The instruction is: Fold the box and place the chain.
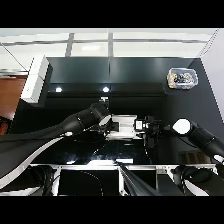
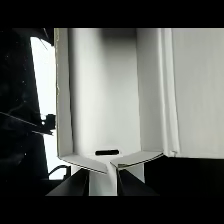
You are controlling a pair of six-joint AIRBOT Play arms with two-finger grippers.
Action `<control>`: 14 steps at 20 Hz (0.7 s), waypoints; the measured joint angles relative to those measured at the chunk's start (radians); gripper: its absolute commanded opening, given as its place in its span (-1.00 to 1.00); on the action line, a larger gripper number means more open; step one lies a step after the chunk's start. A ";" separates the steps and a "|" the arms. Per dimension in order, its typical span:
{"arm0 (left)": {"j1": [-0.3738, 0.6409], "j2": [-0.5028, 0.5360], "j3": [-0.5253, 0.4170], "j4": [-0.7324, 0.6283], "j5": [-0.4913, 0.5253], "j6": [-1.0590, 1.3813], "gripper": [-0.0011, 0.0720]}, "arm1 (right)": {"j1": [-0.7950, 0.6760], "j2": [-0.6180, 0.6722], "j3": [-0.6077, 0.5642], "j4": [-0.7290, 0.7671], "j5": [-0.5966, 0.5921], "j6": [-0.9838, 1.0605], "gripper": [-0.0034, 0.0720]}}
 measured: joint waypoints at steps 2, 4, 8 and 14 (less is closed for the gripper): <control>0.000 0.000 0.000 -0.001 0.002 0.001 -0.90 | 0.002 -0.008 0.000 0.041 -0.004 0.001 -0.37; 0.000 0.000 0.000 -0.002 0.002 0.001 -0.90 | 0.009 -0.015 0.000 0.075 -0.014 0.003 -0.37; 0.000 0.000 0.000 -0.003 0.002 0.002 -0.90 | 0.039 -0.037 0.000 0.139 -0.034 0.004 -0.37; 0.000 0.000 0.000 -0.004 0.006 0.000 -0.90 | 0.064 -0.060 0.000 0.173 -0.086 0.007 -0.37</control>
